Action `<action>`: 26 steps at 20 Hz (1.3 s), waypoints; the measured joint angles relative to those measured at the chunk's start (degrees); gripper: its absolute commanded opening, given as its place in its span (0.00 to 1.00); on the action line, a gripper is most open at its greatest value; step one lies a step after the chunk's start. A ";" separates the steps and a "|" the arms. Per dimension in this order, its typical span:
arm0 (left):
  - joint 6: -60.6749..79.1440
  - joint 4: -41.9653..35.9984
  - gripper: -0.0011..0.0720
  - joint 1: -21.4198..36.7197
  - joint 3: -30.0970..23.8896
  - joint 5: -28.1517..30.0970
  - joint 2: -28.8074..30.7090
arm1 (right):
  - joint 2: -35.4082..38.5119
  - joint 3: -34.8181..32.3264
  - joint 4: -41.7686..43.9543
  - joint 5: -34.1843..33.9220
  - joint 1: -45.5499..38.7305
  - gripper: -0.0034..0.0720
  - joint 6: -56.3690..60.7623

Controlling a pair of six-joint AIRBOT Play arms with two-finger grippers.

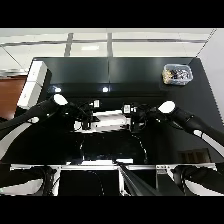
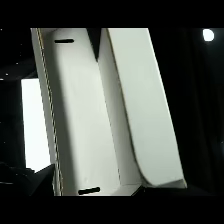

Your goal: Fold the box and place the chain.

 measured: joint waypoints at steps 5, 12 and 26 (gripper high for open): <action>0.09 0.02 0.05 0.00 0.00 -0.09 0.00 | -1.68 -0.52 -0.55 3.21 -0.11 0.93 -0.74; 0.04 0.00 0.05 0.00 0.00 -0.02 -0.02 | -4.66 -0.63 -0.96 2.95 0.07 0.93 -0.59; -0.07 -0.02 0.05 0.00 0.00 0.09 -0.02 | -6.43 0.87 -6.12 -1.49 2.91 0.76 6.56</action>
